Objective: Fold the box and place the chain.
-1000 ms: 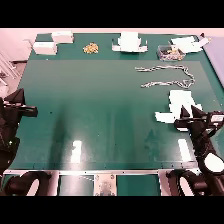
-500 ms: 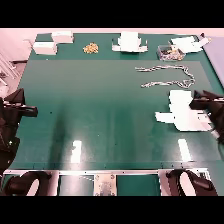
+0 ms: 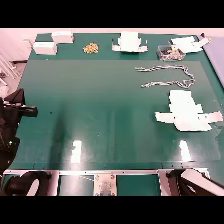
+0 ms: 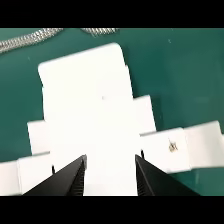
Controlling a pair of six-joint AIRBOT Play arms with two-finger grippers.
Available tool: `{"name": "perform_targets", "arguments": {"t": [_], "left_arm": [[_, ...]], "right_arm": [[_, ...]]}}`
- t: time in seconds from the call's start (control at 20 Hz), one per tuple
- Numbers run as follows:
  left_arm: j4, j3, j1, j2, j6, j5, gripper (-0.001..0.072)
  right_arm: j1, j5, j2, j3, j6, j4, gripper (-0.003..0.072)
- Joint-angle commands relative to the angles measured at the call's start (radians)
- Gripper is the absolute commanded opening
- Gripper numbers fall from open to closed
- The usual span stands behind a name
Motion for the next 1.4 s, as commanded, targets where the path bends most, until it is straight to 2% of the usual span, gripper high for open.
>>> {"name": "perform_targets", "arguments": {"t": [0.0,0.1,0.35,0.75,1.1,1.35], "left_arm": [[0.000,0.000,0.000,0.001,0.000,0.000,0.0019],[0.000,0.000,0.000,0.001,0.000,0.000,0.0019],[0.000,0.000,0.000,0.001,0.000,0.000,0.0019],[0.000,0.000,0.001,0.001,0.000,0.000,0.0019],[0.000,0.000,0.000,0.001,0.000,0.000,0.0019],[0.000,0.000,0.000,0.001,0.000,0.000,0.0019]], "right_arm": [[-0.090,0.233,-0.189,0.214,0.037,-0.102,0.0416],[-0.089,0.253,-0.270,0.295,0.037,-0.151,0.0417],[-0.088,0.428,-0.526,0.529,0.023,-0.171,0.0449],[-0.055,0.431,-0.782,0.826,0.010,-0.213,0.0459],[0.031,0.449,-0.925,0.857,-0.016,-0.188,0.0465],[0.044,0.461,-0.942,0.857,-0.016,-0.220,0.0467]]}}
